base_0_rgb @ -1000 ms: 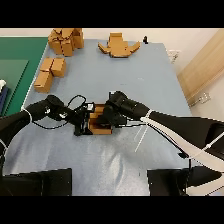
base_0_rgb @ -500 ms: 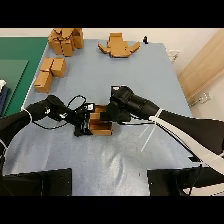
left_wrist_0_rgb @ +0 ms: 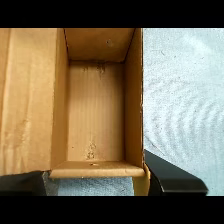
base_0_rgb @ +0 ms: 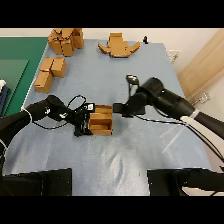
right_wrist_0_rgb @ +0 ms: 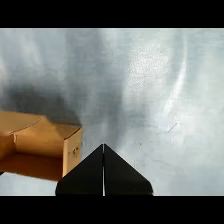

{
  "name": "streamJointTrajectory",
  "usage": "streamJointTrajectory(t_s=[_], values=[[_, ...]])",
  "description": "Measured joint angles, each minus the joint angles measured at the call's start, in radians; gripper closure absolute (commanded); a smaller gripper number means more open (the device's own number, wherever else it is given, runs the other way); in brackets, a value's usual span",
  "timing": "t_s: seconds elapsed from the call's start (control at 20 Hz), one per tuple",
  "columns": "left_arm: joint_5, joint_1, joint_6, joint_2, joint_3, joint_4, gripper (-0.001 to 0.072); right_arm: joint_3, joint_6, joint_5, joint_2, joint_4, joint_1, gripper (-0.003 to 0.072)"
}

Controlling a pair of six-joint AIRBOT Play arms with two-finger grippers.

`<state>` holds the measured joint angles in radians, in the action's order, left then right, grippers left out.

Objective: Fold the box.

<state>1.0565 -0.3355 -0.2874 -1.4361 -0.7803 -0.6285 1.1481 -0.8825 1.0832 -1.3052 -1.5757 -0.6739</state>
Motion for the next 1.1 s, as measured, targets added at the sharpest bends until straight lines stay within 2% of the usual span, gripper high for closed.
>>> streamJointTrajectory(t_s=[0.15,0.25,0.35,0.5,0.6,0.7,0.8,0.95,1.0,1.05,1.1], values=[[0.0,0.0,0.0,0.0,0.0,0.0,0.046,-0.125,-0.294,-0.202,-0.013,-0.333,0.169,0.0684],[-0.001,0.0,0.0,0.0,0.0,0.0,0.046,-0.142,-0.591,-0.245,-0.087,-0.642,0.273,0.0684],[-0.001,0.0,0.0,0.0,0.0,0.0,0.046,-0.097,-0.856,-0.193,-0.182,-0.89,0.331,0.0683],[-0.001,0.0,0.001,0.0,0.0,0.0,0.046,0.007,-1.155,-0.005,-0.298,-1.089,0.34,0.0682],[-0.001,0.0,0.001,0.0,0.0,0.0,0.046,0.043,-1.301,0.122,-0.323,-1.144,0.317,0.0682],[-0.001,0.0,0.001,0.0,0.0,0.0,0.046,0.039,-1.397,0.194,-0.306,-1.147,0.291,0.0682],[-0.001,0.0,0.011,0.0,0.0,0.0,0.046,-0.012,-1.479,0.174,-0.253,-1.12,0.269,0.0681],[0.0,0.0,0.028,0.0,0.0,0.001,0.046,-0.103,-1.601,0.052,-0.175,-1.089,0.249,0.0678],[0.0,0.0,0.031,0.0,0.0,0.001,0.046,-0.122,-1.64,0.018,-0.161,-1.077,0.244,0.0645],[0.001,0.0,0.034,0.0,0.0,0.001,0.046,-0.135,-1.674,-0.009,-0.15,-1.07,0.239,0.0529],[0.003,0.0,0.037,0.0,0.0,0.001,0.046,-0.145,-1.719,-0.037,-0.142,-1.059,0.233,0.0473]])
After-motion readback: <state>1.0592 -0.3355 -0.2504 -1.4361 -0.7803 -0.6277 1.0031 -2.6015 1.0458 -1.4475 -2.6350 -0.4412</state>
